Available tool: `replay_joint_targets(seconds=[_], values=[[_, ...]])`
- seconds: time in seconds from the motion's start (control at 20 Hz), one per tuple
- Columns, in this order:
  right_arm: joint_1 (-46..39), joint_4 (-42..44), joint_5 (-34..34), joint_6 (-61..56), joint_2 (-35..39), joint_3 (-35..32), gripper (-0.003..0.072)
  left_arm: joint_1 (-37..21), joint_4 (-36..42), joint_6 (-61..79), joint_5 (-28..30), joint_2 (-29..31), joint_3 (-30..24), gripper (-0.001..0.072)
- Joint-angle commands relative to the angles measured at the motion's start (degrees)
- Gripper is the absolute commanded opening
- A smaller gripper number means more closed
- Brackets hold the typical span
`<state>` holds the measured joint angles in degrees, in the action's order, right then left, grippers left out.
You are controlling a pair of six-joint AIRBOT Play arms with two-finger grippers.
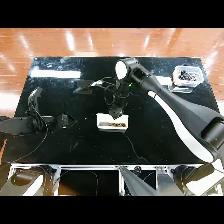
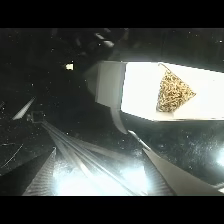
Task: Fold the box and place the chain.
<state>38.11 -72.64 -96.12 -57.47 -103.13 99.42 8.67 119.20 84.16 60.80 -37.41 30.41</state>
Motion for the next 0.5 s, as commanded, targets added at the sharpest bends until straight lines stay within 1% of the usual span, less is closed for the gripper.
replay_joint_targets(seconds=[0.0,0.4,0.45], values=[[0.94,-0.44,0.57,-0.20,0.02,0.00,0.0272,0.68,-0.02,0.22,0.02,-0.04,-0.02,0.0631],[1.01,-0.35,-1.44,-1.97,0.02,0.00,0.0275,1.53,-0.04,0.20,-0.17,-0.04,-0.02,0.0631],[1.07,-0.26,-1.53,-2.10,0.02,0.00,0.0286,1.53,-0.04,0.20,-0.17,-0.04,-0.02,0.0631]])
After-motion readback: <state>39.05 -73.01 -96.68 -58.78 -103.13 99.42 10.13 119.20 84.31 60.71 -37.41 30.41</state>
